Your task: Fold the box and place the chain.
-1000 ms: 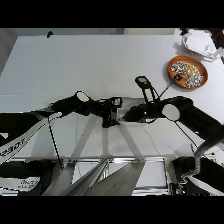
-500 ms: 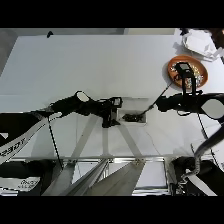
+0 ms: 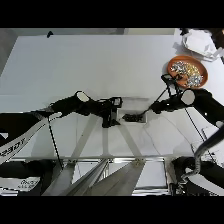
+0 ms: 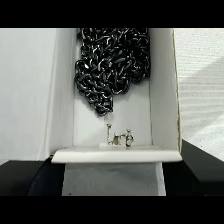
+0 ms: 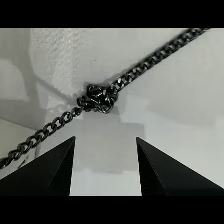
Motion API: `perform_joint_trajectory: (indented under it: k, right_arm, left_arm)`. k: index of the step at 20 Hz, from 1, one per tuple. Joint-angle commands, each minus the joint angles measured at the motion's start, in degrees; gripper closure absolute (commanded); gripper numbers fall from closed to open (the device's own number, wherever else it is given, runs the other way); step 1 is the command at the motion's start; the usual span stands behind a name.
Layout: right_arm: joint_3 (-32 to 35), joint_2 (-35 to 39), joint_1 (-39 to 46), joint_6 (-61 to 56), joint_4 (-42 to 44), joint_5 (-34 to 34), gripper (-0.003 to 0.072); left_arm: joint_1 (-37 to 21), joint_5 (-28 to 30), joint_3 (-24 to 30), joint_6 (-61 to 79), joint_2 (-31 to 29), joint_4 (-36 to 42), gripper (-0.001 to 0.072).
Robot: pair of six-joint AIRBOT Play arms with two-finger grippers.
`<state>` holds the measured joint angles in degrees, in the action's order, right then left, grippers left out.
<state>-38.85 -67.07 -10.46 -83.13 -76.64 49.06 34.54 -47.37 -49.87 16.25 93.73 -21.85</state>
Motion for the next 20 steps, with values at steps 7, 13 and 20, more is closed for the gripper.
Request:
perform_joint_trajectory:
  k: [7, 13, 20]
  right_arm:
    - [0.04, -5.14, 0.17, 2.64, 4.94, -7.43, 0.0401]
    - [0.02, -5.68, 0.17, 2.67, 5.53, -7.76, 0.0674]
    - [0.00, 9.68, 0.17, 4.00, 5.03, 1.42, 0.0674]
  left_arm:
    - [-0.04, 0.00, 0.00, 0.02, 0.02, -0.02, 0.0500]
    - [-0.04, 0.00, 0.00, 0.02, 0.02, -0.02, 0.0500]
    - [-0.04, 0.00, 0.00, 0.02, 0.02, -0.02, 0.0500]
